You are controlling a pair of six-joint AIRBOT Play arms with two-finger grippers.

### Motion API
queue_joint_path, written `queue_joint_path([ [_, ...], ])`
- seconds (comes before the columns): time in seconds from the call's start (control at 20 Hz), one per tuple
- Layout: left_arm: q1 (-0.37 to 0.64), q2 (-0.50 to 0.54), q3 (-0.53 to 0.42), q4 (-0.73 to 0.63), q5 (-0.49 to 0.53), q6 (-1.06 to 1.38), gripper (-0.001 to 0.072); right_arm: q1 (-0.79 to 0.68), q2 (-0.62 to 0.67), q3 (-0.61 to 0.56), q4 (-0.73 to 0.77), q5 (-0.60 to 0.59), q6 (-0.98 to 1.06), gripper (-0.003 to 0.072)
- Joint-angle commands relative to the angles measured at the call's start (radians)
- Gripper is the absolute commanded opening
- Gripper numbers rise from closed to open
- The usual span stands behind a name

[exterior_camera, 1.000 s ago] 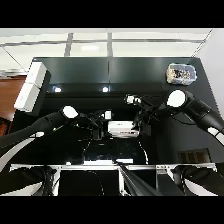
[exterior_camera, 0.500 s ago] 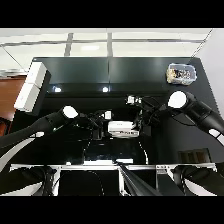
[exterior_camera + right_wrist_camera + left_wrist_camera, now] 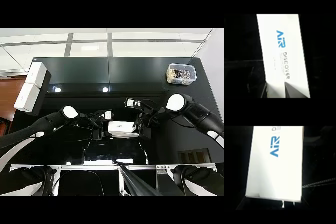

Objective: Fold the box and place the chain.

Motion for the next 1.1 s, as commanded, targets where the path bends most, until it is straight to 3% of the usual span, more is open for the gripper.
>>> queue_joint_path([
  [0.0, 0.0, 0.0, -0.001, 0.0, 0.0, 0.0, 0.0486, 0.002, 0.0, -0.021, -0.003, 0.0, 0.0, 0.028],
  [0.15, 0.0, 0.0, -0.001, 0.0, 0.0, 0.0, 0.0486, 0.001, 0.003, -0.024, 0.001, -0.002, 0.019, 0.0277],
  [0.2, 0.0, 0.0, -0.001, 0.0, 0.0, 0.0, 0.0486, 0.001, 0.011, -0.018, 0.007, 0.0, 0.06, 0.0242],
  [0.35, 0.0, 0.0, -0.001, 0.0, 0.0, 0.0, 0.0486, -0.022, 0.055, 0.004, 0.004, 0.044, 0.335, 0.0239],
  [0.5, 0.0, 0.0, -0.001, 0.0, 0.0, 0.0, 0.0486, -0.092, 0.067, -0.002, 0.04, 0.17, 0.534, 0.0237],
  [0.55, 0.0, 0.0, -0.001, 0.0, 0.0, 0.0, 0.0486, -0.105, 0.067, -0.017, 0.104, 0.187, 0.533, 0.0082],
  [0.6, 0.0, 0.0, -0.001, 0.0, 0.0, 0.0, 0.0486, -0.108, 0.067, -0.037, 0.174, 0.17, 0.531, 0.0013],
  [0.8, 0.0, 0.0, -0.001, 0.0, 0.0, 0.0, 0.0486, -0.098, 0.065, -0.153, 0.471, -0.071, 0.532, 0.0013],
  [0.95, 0.0, 0.0, -0.001, -0.001, 0.0, 0.0, 0.0486, -0.09, 0.063, -0.22, 0.47, -0.238, 0.583, 0.0012],
  [1.05, 0.0, 0.0, -0.001, -0.001, 0.0, 0.0, 0.0485, -0.09, 0.062, -0.249, 0.413, -0.266, 0.61, 0.0012],
])
